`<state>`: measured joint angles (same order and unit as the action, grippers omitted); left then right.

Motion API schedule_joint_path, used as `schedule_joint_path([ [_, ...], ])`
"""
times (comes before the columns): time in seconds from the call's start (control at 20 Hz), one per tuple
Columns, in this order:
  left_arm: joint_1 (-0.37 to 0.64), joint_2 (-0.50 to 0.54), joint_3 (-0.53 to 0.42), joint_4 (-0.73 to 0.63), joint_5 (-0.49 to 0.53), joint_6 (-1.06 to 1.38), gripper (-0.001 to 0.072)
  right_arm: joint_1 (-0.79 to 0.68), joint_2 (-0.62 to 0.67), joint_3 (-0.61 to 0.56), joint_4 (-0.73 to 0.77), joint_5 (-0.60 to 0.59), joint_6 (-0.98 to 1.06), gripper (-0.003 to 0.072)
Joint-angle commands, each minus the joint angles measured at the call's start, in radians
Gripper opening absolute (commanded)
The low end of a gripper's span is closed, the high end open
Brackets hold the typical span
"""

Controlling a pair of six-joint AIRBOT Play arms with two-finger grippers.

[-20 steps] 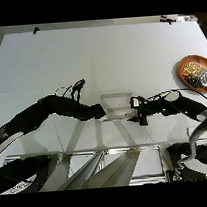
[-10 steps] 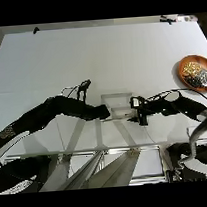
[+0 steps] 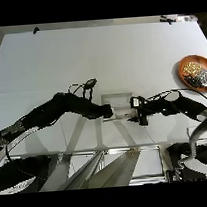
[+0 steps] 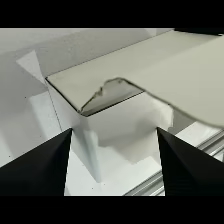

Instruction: Fold the box and place the chain.

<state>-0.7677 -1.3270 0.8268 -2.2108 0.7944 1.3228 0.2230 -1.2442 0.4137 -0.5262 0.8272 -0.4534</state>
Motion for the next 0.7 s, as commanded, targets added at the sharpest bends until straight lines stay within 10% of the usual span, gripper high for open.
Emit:
schedule_joint_path([
  [0.0,-0.013,-0.011,0.053,0.151,0.028,-0.126,0.0489,0.0,0.0,0.0,0.0,0.0,0.0,0.0414],
  [0.65,-0.113,-0.106,0.114,0.318,0.067,-0.256,0.0459,0.0,0.0,0.0,0.0,0.0,0.0,0.0414],
])
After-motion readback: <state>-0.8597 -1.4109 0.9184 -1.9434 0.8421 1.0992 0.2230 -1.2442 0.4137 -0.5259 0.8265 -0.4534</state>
